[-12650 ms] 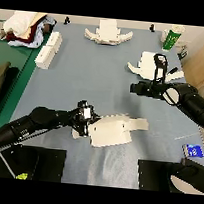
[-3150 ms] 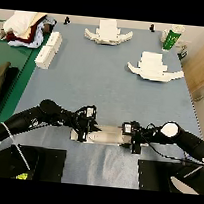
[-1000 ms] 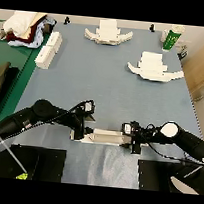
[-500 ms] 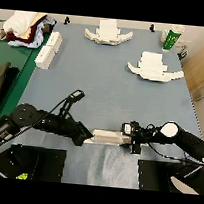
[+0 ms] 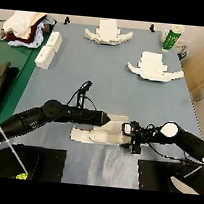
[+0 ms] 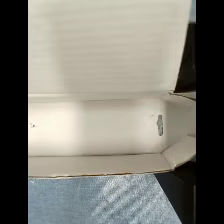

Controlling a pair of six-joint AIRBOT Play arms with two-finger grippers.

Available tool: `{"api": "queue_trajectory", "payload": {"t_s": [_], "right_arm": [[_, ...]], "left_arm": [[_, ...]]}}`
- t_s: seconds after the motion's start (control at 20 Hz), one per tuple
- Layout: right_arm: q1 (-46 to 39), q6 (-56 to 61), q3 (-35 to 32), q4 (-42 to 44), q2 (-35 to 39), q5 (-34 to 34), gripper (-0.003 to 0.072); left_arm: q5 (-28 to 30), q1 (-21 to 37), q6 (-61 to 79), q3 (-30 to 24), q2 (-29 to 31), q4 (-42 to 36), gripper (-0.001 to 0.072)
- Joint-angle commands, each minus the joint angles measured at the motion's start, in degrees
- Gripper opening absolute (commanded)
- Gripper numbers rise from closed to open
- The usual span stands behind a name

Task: Fold the box.

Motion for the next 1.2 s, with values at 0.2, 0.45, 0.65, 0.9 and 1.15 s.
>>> {"api": "queue_trajectory", "payload": {"t_s": [0.2, 0.45, 0.65, 0.9, 1.15], "right_arm": [[0.0, 0.0, 0.0, 0.0, 0.1, 0.0, 0.0498], [0.0, 0.0, 0.0, 0.0, 0.1, 0.0, 0.0498], [0.0, 0.0, 0.0, 0.0, 0.1, 0.0, 0.0498], [0.0, 0.0, 0.0, 0.0, 0.1, 0.0, 0.0498], [0.0, 0.0, 0.0, 0.0, 0.1, 0.0, 0.0498]], "left_arm": [[-3.7, 4.8, -3.3, 0.5, -13.0, 0.6, 0.0013], [-4.5, 5.0, -3.3, 0.5, -14.9, 0.2, 0.0013], [-4.7, 5.0, -2.4, 1.5, -14.8, 0.3, 0.0014], [-6.9, 7.7, 8.1, 7.5, -5.4, 1.1, 0.0013], [-15.0, 9.7, 7.7, 7.6, 15.0, 16.9, 0.0013]]}}
